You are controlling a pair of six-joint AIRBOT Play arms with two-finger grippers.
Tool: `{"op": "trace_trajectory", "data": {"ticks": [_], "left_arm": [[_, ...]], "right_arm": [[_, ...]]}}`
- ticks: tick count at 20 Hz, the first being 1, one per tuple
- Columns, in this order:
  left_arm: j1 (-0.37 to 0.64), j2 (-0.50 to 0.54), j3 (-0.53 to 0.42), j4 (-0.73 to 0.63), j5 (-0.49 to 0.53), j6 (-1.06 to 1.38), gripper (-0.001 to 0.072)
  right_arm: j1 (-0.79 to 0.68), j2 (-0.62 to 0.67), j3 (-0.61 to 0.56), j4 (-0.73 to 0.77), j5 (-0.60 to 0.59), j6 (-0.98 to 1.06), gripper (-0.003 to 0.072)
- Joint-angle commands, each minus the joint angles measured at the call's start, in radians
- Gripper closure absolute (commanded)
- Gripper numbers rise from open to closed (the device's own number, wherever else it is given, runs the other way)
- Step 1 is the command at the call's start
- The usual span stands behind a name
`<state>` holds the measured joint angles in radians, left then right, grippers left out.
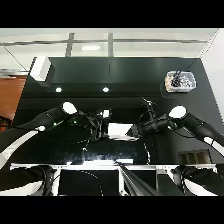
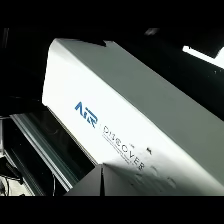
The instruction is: Fold the box and place the chain.
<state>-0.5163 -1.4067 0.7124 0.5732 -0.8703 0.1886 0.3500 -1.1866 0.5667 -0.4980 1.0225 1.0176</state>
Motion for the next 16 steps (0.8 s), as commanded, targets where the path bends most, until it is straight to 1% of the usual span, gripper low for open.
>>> {"op": "trace_trajectory", "data": {"ticks": [1,6,7,9,11,12,13,14,15,16], "left_arm": [[0.000,0.000,0.001,-0.001,0.000,-0.002,0.0305],[0.000,0.000,0.001,-0.001,-0.001,-0.002,0.0304],[0.001,0.000,0.001,-0.001,-0.001,-0.002,0.0304],[0.001,0.001,0.005,0.000,0.000,-0.002,0.0304],[0.001,0.008,0.008,0.000,0.004,-0.002,0.0303],[0.002,0.011,0.011,0.000,0.005,-0.003,0.0288],[0.003,0.014,0.011,-0.001,0.006,-0.010,0.0243],[0.003,0.014,0.011,-0.001,0.007,-0.014,0.0174],[0.003,0.014,0.011,-0.001,0.006,-0.018,0.0072],[0.003,0.014,0.011,-0.001,0.007,-0.029,-0.0002]], "right_arm": [[0.001,-0.007,-0.002,-0.039,-0.017,0.014,0.0676],[-0.002,-0.004,0.006,-0.034,-0.004,-0.012,0.0677],[-0.008,0.002,0.019,-0.034,0.018,-0.020,0.0677],[-0.039,0.037,0.065,-0.036,0.097,-0.031,0.0677],[-0.100,0.098,0.121,-0.041,0.178,-0.031,0.0677],[-0.142,0.138,0.151,-0.059,0.207,-0.030,0.0677],[-0.185,0.175,0.177,-0.086,0.227,-0.025,0.0677],[-0.235,0.213,0.203,-0.131,0.238,-0.015,0.0677],[-0.286,0.249,0.222,-0.184,0.238,0.013,0.0677],[-0.335,0.275,0.236,-0.219,0.243,0.032,0.0677]]}}
